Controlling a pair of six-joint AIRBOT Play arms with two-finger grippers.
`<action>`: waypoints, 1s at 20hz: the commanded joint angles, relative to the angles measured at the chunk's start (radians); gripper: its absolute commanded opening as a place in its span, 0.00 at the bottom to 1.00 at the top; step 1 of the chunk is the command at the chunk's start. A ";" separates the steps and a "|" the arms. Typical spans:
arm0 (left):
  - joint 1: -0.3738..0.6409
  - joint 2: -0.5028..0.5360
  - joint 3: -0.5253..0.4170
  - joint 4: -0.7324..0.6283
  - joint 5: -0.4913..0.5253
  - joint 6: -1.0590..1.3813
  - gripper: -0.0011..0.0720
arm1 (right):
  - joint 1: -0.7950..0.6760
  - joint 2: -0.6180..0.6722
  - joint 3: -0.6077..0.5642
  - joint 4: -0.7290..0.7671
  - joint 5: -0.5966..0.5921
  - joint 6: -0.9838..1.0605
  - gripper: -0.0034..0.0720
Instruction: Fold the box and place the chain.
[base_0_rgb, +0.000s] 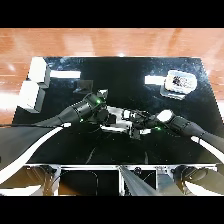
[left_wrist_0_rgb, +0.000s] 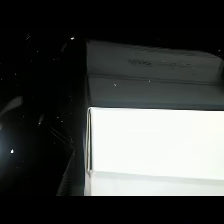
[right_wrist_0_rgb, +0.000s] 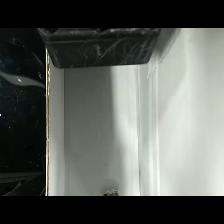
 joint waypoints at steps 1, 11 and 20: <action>0.001 -0.003 -0.001 -0.002 -0.002 0.000 0.56 | -0.001 -0.001 0.001 0.000 0.000 0.000 0.77; 0.000 -0.003 0.022 -0.029 -0.003 0.049 0.04 | 0.000 -0.001 0.001 0.000 0.000 0.000 0.77; 0.001 -0.003 0.039 -0.028 0.028 0.049 0.55 | 0.000 -0.001 0.001 0.000 0.000 0.000 0.77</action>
